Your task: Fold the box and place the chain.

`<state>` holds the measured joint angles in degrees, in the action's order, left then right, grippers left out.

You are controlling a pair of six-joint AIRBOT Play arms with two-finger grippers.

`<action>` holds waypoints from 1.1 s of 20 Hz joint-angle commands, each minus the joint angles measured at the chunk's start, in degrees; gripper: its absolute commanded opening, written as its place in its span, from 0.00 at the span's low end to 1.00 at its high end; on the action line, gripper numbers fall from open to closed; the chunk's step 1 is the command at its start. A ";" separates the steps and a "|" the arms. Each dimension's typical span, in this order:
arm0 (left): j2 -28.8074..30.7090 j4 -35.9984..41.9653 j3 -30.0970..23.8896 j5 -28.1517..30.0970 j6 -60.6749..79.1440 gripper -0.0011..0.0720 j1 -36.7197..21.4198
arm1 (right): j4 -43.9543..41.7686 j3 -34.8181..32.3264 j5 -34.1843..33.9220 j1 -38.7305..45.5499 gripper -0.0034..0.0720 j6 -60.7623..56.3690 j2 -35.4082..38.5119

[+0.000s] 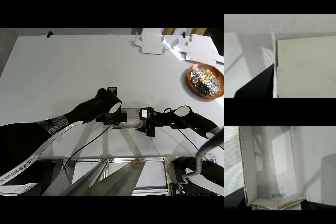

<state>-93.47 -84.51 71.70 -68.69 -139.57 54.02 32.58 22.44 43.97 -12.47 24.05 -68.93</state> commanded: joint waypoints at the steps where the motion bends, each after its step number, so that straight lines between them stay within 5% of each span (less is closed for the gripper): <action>1: -0.46 -1.16 0.35 0.07 -3.04 0.23 0.13 | -0.02 0.02 0.02 -0.02 0.46 0.00 0.00; 6: -1.99 -1.29 0.35 -0.17 -2.99 0.22 0.72 | -0.02 0.02 0.02 -0.02 0.46 0.00 0.00; 8: -2.32 -1.29 0.35 -0.15 -2.95 0.02 0.98 | -0.02 0.02 0.02 -0.02 0.46 0.00 0.00; 12: -2.45 -1.07 0.35 -0.20 -2.95 0.02 0.98 | 0.00 0.02 0.00 -0.02 0.46 0.00 0.00; 16: -2.40 -1.07 0.35 -0.20 -2.93 0.15 0.98 | -0.02 0.02 0.02 -0.02 0.46 0.00 0.00; 19: -2.40 -1.07 0.39 -0.74 -1.81 0.15 0.90 | -0.02 0.02 0.02 -0.02 0.46 0.00 0.00; 22: -2.40 -1.27 0.39 -1.03 -1.64 0.02 0.87 | -0.02 0.02 0.00 -0.02 0.46 0.00 0.00</action>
<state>-95.90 -85.52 72.05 -69.08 -141.82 54.92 32.56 22.44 43.97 -12.47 24.01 -68.93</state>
